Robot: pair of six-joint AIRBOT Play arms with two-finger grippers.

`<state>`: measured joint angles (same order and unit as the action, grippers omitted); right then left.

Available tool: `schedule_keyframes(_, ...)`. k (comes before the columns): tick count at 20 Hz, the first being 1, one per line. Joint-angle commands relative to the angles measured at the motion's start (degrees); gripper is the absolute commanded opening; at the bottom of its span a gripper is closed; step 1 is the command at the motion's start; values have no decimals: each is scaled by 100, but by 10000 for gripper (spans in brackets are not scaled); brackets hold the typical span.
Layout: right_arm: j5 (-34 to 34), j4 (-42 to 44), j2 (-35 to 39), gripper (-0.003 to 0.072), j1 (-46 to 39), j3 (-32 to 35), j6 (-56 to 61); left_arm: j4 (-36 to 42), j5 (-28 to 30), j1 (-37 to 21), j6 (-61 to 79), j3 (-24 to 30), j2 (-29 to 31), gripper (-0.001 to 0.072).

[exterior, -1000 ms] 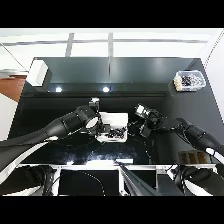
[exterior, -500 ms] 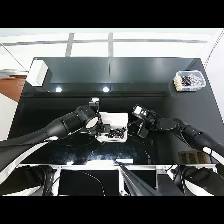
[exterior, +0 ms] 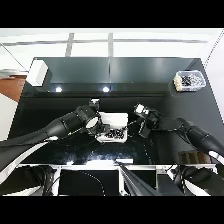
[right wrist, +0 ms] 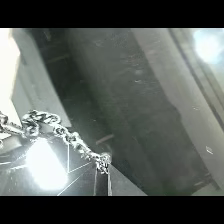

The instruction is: Fold the box and place the chain.

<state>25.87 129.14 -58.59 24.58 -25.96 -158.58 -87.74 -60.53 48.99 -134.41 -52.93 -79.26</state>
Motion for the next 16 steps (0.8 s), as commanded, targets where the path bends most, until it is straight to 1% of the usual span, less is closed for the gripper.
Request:
schedule_keyframes(1, 745, -278, 713, 25, -332, -190, 595, 0, -13, 0, 2, -2, -2, 31)
schedule_keyframes(3, 1263, -299, 1189, 26, -647, -476, 804, 0, -13, 0, 2, -2, -2, 31)
schedule_keyframes(6, 1934, -278, 1716, 26, -1075, -1191, 1248, 0, -13, 0, 2, -2, -2, 31)
schedule_keyframes(8, 2406, -118, 1823, 26, -1154, -1781, 1558, 0, -9, 0, 2, -2, -2, 31)
schedule_keyframes(10, 2863, 446, 1823, 26, -1152, -2249, 1641, 0, -7, 0, 2, -2, -2, 31)
schedule_keyframes(12, 3060, 1010, 1821, 26, -1080, -2413, 1644, 0, 0, 0, 2, -2, -2, 31)
schedule_keyframes(16, 3248, 1036, 1641, 26, -455, -2402, 1884, 0, 2, 0, 2, -2, -2, 31)
